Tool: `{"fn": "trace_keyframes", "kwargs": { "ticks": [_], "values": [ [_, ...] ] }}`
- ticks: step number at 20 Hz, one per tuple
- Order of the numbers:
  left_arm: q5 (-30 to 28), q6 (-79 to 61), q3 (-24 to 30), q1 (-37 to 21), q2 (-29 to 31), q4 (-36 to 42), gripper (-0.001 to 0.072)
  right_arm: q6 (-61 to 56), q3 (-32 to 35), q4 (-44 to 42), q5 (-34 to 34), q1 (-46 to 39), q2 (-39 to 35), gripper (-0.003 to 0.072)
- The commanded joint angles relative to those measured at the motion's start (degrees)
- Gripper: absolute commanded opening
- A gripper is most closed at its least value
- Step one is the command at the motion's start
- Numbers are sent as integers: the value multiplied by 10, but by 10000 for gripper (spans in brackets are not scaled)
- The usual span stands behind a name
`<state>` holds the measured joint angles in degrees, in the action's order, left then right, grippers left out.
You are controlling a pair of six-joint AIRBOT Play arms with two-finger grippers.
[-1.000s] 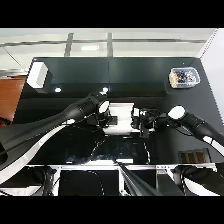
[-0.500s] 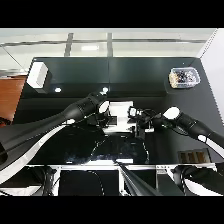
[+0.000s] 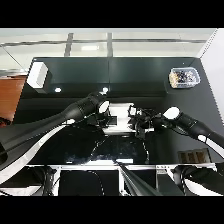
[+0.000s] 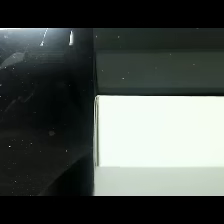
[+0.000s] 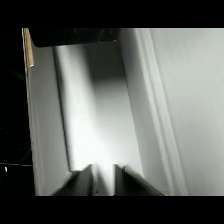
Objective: Fold the box and place the chain.
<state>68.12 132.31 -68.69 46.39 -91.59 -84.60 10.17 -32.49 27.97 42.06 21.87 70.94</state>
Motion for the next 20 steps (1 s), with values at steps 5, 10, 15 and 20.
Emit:
{"fn": "trace_keyframes", "kwargs": {
  "ticks": [5, 10, 15, 20],
  "values": [
    [-1, -1, 0, 0, 0, 0, 24, -374, -25, 106, 90, -42, -90, 13],
    [-4, -1, 0, 0, 0, 0, 24, -658, -74, 297, 236, -219, -226, 13],
    [-4, -1, 0, 0, 0, -2, 24, -936, 2, 391, 103, -432, -223, 13],
    [-4, -1, 0, 0, 0, -2, 24, -768, 61, 151, 181, -457, -104, 13]
  ]
}}
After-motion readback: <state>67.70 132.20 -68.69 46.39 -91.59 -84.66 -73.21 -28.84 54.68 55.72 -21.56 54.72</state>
